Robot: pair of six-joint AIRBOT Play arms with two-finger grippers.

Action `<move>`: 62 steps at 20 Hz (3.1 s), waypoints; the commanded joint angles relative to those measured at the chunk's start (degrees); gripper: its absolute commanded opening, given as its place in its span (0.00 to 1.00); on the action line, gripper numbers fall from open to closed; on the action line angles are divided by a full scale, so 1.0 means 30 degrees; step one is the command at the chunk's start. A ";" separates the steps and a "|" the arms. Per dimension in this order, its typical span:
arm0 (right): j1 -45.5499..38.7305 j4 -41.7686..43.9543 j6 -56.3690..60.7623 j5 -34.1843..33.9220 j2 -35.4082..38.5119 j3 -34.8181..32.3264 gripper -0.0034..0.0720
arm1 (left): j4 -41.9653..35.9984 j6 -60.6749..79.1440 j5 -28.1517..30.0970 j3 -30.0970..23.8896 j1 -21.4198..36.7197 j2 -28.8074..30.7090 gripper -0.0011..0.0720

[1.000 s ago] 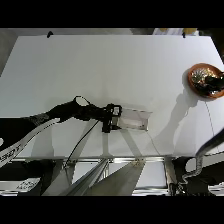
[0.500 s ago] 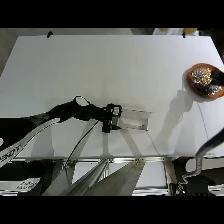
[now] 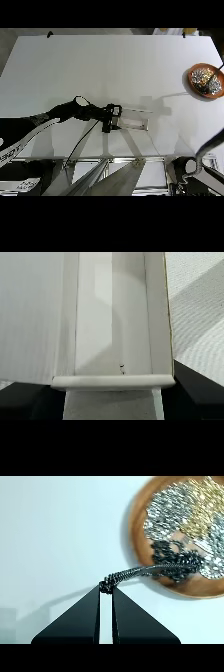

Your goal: Fold the box and place the chain.

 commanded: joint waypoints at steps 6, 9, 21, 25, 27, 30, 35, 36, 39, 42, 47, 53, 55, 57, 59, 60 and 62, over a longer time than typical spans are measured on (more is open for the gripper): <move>0.4874 0.0357 0.0197 0.3257 0.5865 0.0000 0.07 | 0.0000 0.0007 0.0000 0.0000 0.0007 0.0000 0.03; 0.6929 0.2266 0.0226 0.3555 0.7031 0.0000 0.07 | 0.0000 0.0007 0.0000 0.0000 0.0007 0.0000 0.03; 1.4309 0.2419 0.2637 0.4328 0.8371 -0.4991 0.07 | 0.0000 0.0007 0.0007 0.0000 0.0007 0.0000 0.03; 1.7529 0.2288 0.2659 0.0386 0.8422 -0.9464 0.07 | 0.0007 0.0007 0.0007 0.0000 0.0007 0.0000 0.03; 1.9110 0.1231 0.2790 -0.1552 0.8284 -1.1191 0.07 | 0.0007 0.0007 0.0007 -0.0007 0.0007 0.0000 0.03; 2.0669 0.0495 0.3665 -0.3912 0.7978 -1.3231 0.07 | 0.0000 0.0007 0.0007 0.0000 0.0007 0.0000 0.03; 2.1653 0.0503 0.3730 -0.7650 0.6033 -1.5154 0.07 | 0.0000 0.0007 0.0000 0.0000 0.0007 0.0000 0.03; 2.1646 0.0364 0.3730 -0.8138 0.5399 -1.5314 0.07 | 0.0000 0.0007 0.0000 0.0000 0.0007 0.0000 0.03; 2.1646 -0.0058 0.4248 -0.9056 0.3563 -1.5416 0.07 | 0.0000 0.0007 0.0007 0.0000 0.0007 0.0000 0.03; 2.1653 -0.0051 0.4248 -0.9034 0.2572 -1.5409 0.31 | 0.0000 0.0007 0.0007 0.0000 0.0007 0.0000 0.03; 2.1238 -0.0765 0.4226 -0.6980 0.3665 -1.3748 0.37 | 0.0007 0.0007 0.0000 0.0000 0.0007 0.0000 0.03; 1.6429 -0.3810 0.4248 -0.2346 0.5413 -1.2342 0.17 | 0.0000 0.0007 -0.0007 0.0000 0.0007 0.0000 0.03; 1.4506 -0.4233 0.4619 -0.2463 0.5384 -1.3238 0.07 | 0.0000 0.0007 0.0007 0.0000 0.0007 0.0000 0.03; 1.3005 -0.4634 0.4663 -0.3388 0.5384 -1.4549 0.07 | 0.0007 0.0007 0.0007 -0.0007 0.0007 0.0000 0.03; 1.1876 -0.4983 0.4663 -0.4947 0.5304 -1.5730 0.07 | 0.0000 0.0007 0.0007 0.0000 0.0007 0.0000 0.03; 1.1402 -0.5100 0.4663 -0.5493 0.5078 -1.6101 0.16 | 0.0000 0.0007 0.0007 0.0000 0.0007 0.0000 0.03; 1.0622 -0.5115 0.4670 -0.5923 0.4014 -1.6276 0.38 | 0.0000 0.0007 0.0007 0.0000 0.0007 0.0000 0.03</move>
